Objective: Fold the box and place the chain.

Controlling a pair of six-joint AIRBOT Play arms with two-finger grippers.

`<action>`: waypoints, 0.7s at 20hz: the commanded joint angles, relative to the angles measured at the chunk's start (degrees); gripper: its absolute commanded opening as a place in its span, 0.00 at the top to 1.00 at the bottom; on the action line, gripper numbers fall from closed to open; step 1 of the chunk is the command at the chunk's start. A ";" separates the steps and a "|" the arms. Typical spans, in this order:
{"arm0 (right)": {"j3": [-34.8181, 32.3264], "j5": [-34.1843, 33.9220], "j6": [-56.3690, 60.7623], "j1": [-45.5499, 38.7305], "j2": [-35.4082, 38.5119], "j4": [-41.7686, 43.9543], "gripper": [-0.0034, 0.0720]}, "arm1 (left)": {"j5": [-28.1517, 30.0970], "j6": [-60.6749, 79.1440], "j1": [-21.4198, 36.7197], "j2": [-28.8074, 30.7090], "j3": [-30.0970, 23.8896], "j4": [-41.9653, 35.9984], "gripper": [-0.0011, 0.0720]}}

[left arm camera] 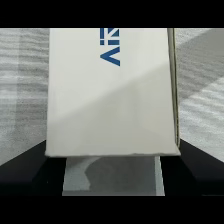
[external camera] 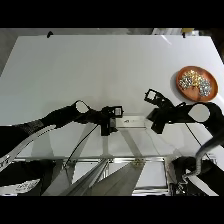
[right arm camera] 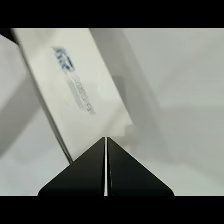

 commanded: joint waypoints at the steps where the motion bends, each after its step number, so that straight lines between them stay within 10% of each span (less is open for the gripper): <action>1: 0.04 8.31 28.74 0.00 2.29 -27.54 0.94 | 0.13 0.04 0.02 0.04 -0.02 0.02 0.61; 14: 0.00 33.99 66.40 0.02 1.38 -26.80 0.94 | 0.11 0.04 0.02 0.04 -0.02 0.02 0.61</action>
